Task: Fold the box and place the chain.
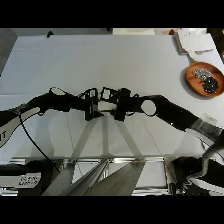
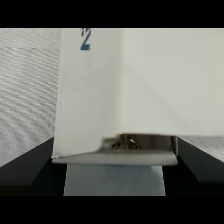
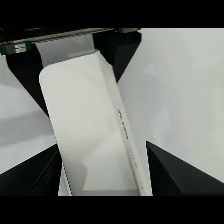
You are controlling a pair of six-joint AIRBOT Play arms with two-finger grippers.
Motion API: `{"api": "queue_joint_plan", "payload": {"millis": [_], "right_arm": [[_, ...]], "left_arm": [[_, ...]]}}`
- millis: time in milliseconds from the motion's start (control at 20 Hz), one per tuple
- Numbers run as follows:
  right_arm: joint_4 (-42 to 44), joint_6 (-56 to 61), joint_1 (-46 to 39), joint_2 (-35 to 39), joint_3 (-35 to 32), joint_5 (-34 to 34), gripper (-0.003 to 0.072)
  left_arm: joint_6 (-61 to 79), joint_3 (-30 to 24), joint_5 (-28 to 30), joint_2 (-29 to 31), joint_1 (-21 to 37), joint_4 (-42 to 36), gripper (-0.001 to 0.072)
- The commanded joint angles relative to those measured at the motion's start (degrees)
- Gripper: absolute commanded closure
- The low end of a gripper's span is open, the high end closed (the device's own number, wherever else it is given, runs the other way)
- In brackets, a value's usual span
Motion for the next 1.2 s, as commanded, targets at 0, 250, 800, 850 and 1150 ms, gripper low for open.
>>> {"api": "queue_joint_plan", "payload": {"millis": [0, 250, 800, 850, 1150], "right_arm": [[-0.7, 0.0, 0.1, 1.8, 0.0, 1.0, 0.0150], [4.9, -0.2, -4.6, 3.9, 0.1, 14.0, 0.0146], [12.9, -2.0, -13.9, -2.3, 9.9, 23.2, 0.0147], [12.9, -2.2, -13.6, -3.6, 9.9, 23.8, 0.0147], [11.9, -6.5, -12.3, -6.9, 9.9, 22.2, 0.0152]], "left_arm": [[0.0, 0.0, 0.1, 0.0, 0.0, 0.0, 0.0391], [0.0, 0.0, 0.1, 0.0, 0.0, 0.0, 0.0391], [0.0, 0.0, 0.1, 0.0, 0.0, 0.0, 0.0391], [0.0, 0.0, 0.1, 0.0, 0.0, 0.0, 0.0391], [0.0, 0.0, 0.1, 0.0, 0.0, 0.0, 0.0391]]}}
